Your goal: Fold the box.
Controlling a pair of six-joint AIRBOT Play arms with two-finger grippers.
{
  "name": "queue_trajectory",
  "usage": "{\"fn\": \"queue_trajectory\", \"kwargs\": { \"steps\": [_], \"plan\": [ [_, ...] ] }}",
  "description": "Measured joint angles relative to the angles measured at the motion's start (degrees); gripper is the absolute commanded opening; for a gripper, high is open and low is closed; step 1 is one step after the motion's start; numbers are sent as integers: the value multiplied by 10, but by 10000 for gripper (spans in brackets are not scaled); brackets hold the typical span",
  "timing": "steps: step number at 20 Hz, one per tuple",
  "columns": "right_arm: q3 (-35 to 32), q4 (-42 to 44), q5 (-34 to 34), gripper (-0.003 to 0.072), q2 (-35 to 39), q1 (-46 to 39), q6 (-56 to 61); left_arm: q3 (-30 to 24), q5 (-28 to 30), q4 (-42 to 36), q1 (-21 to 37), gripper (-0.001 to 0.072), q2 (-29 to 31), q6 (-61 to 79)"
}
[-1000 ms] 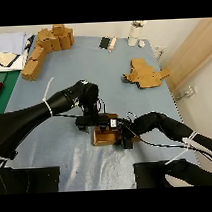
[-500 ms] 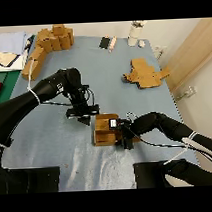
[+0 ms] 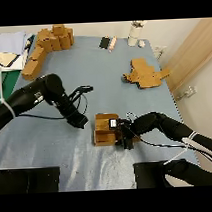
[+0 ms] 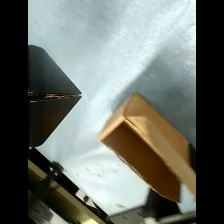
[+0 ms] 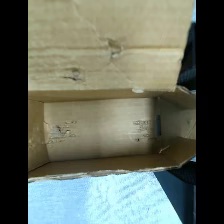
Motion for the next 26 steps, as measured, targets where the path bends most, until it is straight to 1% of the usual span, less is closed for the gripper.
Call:
{"fn": "queue_trajectory", "kwargs": {
  "steps": [1,2,3,4,5,7,9,12,15,21,24,26],
  "plan": [
    [0,0,0,503,0,0,0,-30,0,-27,19,15,10,58],
    [0,0,0,503,0,0,0,-61,-2,-65,41,34,19,126],
    [0,0,0,503,0,0,0,-87,0,-101,59,395,24,189],
    [0,0,0,503,0,0,0,-111,10,-135,72,705,29,253],
    [0,0,0,503,0,0,0,-132,31,-164,82,703,32,309],
    [0,0,0,503,0,0,0,-163,87,-195,93,704,35,403],
    [0,0,0,503,0,0,0,-188,137,-217,88,704,37,497],
    [0,0,0,503,0,0,0,-216,191,-232,59,704,39,623],
    [0,0,0,504,0,0,0,-234,246,-239,16,704,39,711],
    [0,0,0,503,0,0,0,-256,342,-243,-63,704,39,765],
    [0,0,0,503,0,0,0,-268,387,-248,-82,704,39,764],
    [0,0,0,503,0,0,0,-273,407,-255,-90,704,39,761]
  ]
}}
